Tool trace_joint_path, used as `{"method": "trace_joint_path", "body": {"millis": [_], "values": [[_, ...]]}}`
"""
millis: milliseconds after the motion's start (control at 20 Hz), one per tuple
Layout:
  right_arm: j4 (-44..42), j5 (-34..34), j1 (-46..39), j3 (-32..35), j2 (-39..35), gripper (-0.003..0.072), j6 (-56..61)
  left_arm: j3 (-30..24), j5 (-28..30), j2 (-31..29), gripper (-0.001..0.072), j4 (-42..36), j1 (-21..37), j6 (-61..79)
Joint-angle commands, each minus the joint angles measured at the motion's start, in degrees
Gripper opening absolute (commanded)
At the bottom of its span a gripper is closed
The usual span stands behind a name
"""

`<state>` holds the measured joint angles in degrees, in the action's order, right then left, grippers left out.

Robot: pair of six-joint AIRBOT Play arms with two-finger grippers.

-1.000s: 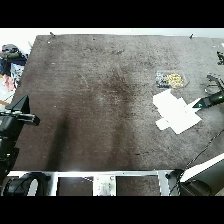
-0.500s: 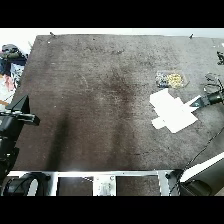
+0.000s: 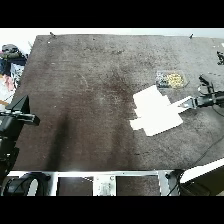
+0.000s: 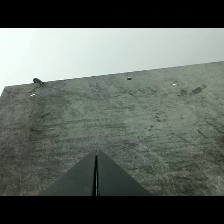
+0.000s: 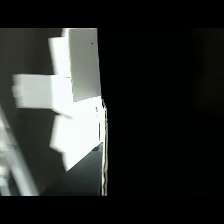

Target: Fold the box and place the chain.

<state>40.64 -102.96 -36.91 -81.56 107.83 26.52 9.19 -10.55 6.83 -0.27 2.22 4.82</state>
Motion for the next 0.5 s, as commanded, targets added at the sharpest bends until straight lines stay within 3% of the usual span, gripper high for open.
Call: {"method": "trace_joint_path", "body": {"millis": [0,100,300,450], "values": [[-13.2,4.1,5.0,16.3,-6.9,0.0007,0.0,0.0,0.0,0.0,0.0012,0.0,0.0,0.0],[-20.2,9.4,9.7,24.8,-10.2,0.0007,-1.7,0.0,0.0,0.0,0.0012,0.0,0.0,0.0],[-36.0,30.2,22.5,37.4,-16.8,0.0006,-3.2,0.0,0.0,0.0,0.0012,0.0,0.0,0.0],[-37.4,42.7,30.8,37.4,-19.0,0.0006,-1.0,0.0,0.0,0.0,0.0012,0.0,0.0,0.0]]}}
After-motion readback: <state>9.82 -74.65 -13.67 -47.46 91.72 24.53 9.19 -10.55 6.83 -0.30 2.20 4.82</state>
